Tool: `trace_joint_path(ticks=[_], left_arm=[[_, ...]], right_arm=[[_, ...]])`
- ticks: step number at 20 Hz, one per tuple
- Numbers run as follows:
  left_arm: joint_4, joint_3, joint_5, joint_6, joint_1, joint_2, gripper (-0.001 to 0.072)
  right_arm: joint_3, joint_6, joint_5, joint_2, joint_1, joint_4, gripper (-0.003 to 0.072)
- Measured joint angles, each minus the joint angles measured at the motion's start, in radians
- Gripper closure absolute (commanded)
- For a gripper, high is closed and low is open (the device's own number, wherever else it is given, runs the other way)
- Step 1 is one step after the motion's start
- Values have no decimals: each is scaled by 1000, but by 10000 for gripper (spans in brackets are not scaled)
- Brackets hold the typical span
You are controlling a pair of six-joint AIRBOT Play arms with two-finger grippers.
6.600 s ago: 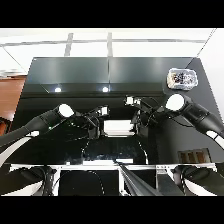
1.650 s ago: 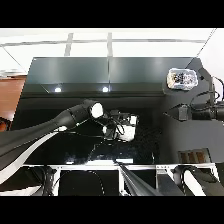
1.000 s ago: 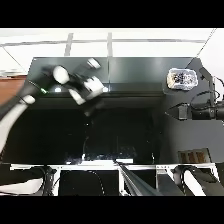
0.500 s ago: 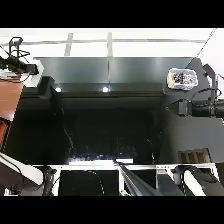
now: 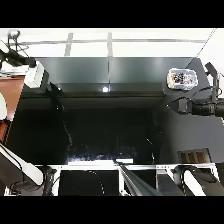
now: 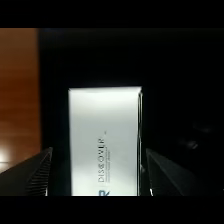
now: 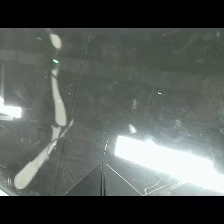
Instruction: Fold the box and place the chain.
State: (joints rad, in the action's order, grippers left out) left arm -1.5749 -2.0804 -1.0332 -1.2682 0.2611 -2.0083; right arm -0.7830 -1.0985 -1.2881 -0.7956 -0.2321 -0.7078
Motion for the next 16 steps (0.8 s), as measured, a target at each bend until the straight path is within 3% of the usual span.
trace_joint_path(ticks=[1,2,3,4,8,11,14,16], left_arm=[[-21,-6,-5,-24,-10,33,101],[-33,-11,-11,-54,-22,71,295],[-38,-13,-27,-90,-36,115,608],[-37,-11,-54,-121,-50,154,681],[-20,60,-181,-209,-127,351,682],[-10,243,-190,-267,-226,553,682],[-2,617,-50,-320,-369,833,682],[1,946,74,-403,-470,1036,682]], right_arm=[[0,-2,0,0,0,0,664],[0,-2,0,0,0,0,665],[0,-2,-2,0,0,0,664],[0,-3,-10,0,0,1,665],[0,-3,-76,41,0,-26,666],[13,-1,-40,147,0,-100,666],[111,43,135,258,0,-126,666],[221,88,291,280,0,-115,666]])
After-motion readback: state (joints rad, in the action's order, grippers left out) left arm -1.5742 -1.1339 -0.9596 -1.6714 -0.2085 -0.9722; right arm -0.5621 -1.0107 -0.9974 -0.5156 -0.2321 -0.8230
